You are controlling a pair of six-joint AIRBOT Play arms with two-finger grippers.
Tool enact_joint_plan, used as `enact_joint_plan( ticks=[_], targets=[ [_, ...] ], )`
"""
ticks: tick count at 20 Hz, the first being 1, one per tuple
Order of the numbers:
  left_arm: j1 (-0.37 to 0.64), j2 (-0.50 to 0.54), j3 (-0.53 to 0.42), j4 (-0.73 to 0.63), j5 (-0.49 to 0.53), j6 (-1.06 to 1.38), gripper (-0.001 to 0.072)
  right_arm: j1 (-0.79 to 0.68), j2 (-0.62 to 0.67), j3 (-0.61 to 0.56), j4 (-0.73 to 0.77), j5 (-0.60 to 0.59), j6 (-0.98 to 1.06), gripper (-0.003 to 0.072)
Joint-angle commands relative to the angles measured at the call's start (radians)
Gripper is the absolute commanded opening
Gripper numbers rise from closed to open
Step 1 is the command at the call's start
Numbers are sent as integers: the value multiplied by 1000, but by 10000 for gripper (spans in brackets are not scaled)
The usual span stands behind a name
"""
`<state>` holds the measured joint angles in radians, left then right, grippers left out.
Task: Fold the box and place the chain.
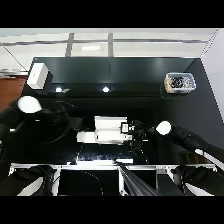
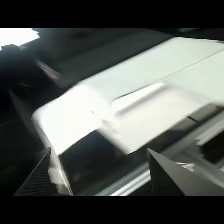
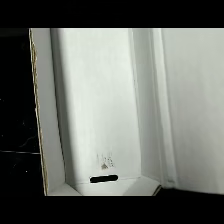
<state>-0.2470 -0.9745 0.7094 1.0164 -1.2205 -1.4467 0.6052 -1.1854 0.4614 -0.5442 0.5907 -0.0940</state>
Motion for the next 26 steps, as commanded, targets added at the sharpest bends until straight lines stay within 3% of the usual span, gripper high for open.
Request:
enact_joint_plan(
  ticks=[1,2,3,5,7,10,12,18,23,25,26],
  targets=[
    [233,148,3,167,-123,11,693,1,0,1,0,0,0,246],
    [316,179,-10,178,-120,23,500,1,0,1,0,0,0,246],
    [407,200,-37,163,-114,35,40,0,0,1,0,0,0,246],
    [524,200,-130,92,-66,44,27,1,0,1,0,0,0,246],
    [570,151,-261,-52,-43,97,26,1,0,1,0,0,0,246],
    [558,21,-425,-244,-26,254,25,1,0,1,0,0,0,246],
    [529,-48,-470,-344,43,320,24,1,0,1,0,0,0,246],
    [280,-152,-468,-507,250,348,24,0,0,1,0,0,0,246],
    [117,-157,-377,-528,239,373,32,1,0,1,0,0,0,246],
    [101,-157,-326,-527,207,373,154,0,0,1,0,0,0,246],
    [102,-157,-302,-527,185,373,283,1,0,1,0,0,0,246]
  ],
)
